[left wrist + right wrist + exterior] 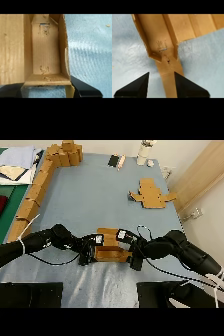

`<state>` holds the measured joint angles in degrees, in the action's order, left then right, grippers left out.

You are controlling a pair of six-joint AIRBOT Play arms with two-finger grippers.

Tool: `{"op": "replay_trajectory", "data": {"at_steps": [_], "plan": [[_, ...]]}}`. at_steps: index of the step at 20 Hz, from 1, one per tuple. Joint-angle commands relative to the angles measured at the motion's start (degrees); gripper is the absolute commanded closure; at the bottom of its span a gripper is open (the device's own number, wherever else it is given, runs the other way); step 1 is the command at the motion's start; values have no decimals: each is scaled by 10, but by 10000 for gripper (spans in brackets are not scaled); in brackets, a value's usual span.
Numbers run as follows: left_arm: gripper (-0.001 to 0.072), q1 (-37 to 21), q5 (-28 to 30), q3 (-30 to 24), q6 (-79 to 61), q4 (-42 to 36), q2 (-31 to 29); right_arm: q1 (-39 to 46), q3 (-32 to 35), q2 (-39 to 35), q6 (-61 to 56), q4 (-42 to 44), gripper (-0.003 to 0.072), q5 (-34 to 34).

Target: Fold the box.

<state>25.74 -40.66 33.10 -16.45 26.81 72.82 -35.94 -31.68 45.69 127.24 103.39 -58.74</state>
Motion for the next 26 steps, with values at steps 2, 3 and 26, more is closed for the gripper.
{"op": "replay_trajectory", "data": {"at_steps": [2, 3, 26], "plan": [[271, 0, 0, 0, 0, 0, 0, -5, 19, 53, 110, -18, 219, 91], [271, 0, 0, 0, 0, 0, 0, -5, 19, 60, 114, -7, 219, 105], [270, 0, 0, 0, 0, 0, 0, -52, 19, 82, 183, 91, 259, 165]]}}
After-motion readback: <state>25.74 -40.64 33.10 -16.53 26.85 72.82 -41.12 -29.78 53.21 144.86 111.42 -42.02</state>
